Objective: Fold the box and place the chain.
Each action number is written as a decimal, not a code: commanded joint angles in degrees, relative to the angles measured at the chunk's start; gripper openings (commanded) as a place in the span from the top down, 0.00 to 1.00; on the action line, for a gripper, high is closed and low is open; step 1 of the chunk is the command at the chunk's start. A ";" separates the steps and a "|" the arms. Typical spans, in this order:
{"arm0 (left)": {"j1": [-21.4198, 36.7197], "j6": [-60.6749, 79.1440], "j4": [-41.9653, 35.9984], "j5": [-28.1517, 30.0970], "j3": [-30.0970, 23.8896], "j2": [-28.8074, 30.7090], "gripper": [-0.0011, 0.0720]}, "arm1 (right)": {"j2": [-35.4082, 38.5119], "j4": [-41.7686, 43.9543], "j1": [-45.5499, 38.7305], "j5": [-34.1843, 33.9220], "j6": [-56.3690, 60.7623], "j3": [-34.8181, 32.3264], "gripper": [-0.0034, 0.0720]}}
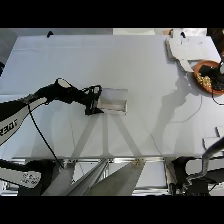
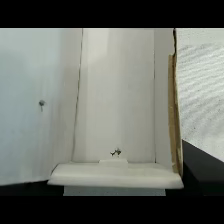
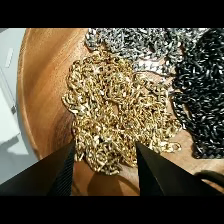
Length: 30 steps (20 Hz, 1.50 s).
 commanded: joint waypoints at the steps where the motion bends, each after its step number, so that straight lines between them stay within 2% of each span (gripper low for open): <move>1: 0.00 0.02 0.02 0.02 -0.02 0.02 0.55 | -4.11 1.95 -0.61 -0.11 3.43 1.42 0.42; 5: 0.00 0.00 0.02 0.02 -0.02 0.02 0.55 | -6.14 4.33 -1.81 1.20 5.97 1.42 0.44; 6: 0.00 0.02 0.02 0.02 -0.02 0.02 0.55 | -6.19 4.87 -1.92 1.18 5.88 1.44 0.55; 7: 0.00 0.02 0.02 0.02 -0.02 0.02 0.55 | -6.19 5.03 -2.05 1.14 5.73 1.44 0.60; 9: 0.00 0.02 0.02 0.02 -0.02 0.02 0.55 | -6.12 5.14 -2.03 1.60 5.70 1.44 0.92; 10: 0.00 0.02 0.02 0.02 -0.02 0.02 0.55 | -6.03 5.66 -2.03 1.66 5.40 1.44 0.95; 14: 0.00 0.02 0.02 0.02 -0.02 0.02 0.55 | -3.23 7.37 -1.62 1.66 -0.02 1.44 0.94; 19: 0.00 0.02 0.02 0.02 -0.02 0.02 0.55 | 4.94 7.37 0.02 4.02 -10.12 1.44 0.95; 22: 0.00 0.02 0.02 0.02 -0.02 0.02 0.55 | 10.36 7.15 0.74 7.74 -14.45 1.44 0.95; 26: 0.00 0.02 0.02 0.02 -0.02 0.02 0.55 | 16.57 4.33 2.93 16.13 -21.40 1.42 0.95; 30: 0.00 0.02 0.02 0.02 -0.02 0.02 0.55 | 20.76 4.39 6.95 21.64 -23.52 1.36 0.95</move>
